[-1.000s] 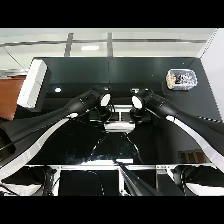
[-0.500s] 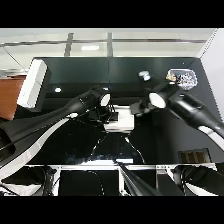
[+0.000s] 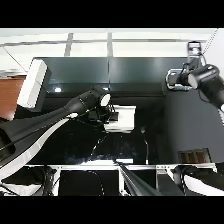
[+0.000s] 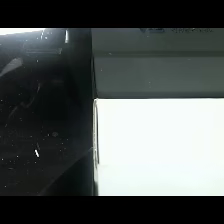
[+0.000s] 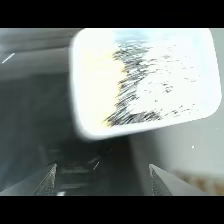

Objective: Fold the box and place the chain.

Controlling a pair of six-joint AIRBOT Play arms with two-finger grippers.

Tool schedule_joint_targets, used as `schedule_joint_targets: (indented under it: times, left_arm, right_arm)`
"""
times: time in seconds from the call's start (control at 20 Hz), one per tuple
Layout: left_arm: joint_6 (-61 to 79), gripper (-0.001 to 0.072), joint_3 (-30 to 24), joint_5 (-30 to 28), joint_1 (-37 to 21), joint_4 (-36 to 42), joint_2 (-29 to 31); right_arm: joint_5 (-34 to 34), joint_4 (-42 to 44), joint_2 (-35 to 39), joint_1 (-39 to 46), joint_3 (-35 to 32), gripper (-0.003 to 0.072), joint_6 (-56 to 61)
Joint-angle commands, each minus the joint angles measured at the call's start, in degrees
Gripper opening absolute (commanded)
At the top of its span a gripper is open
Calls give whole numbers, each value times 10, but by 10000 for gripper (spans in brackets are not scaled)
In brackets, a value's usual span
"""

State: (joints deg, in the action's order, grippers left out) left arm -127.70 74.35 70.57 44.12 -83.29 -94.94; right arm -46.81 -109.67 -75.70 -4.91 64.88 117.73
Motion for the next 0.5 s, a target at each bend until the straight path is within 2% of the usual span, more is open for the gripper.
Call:
schedule_joint_targets:
  times: [0.0, 0.1, 0.25, 0.35, 0.45]
  left_arm:
    - [0, 31, 0, 0, 0, 0, 0]
    - [0, 31, 0, 0, 0, 0, 0]
    - [0, 31, 0, 5, 0, 0, 0]
    - [0, 31, 0, 6, 0, 0, 0]
    - [0, 31, 0, 6, 0, 0, 0]
  right_arm:
    - [-46, 82, -120, 108, 123, 666, 0]
    - [-150, 122, -217, 137, 252, 665, 0]
    - [-237, 174, -335, 160, 408, 666, 1]
    - [-275, 173, -386, 168, 472, 666, 12]
    - [-283, 178, -421, 174, 512, 665, 19]
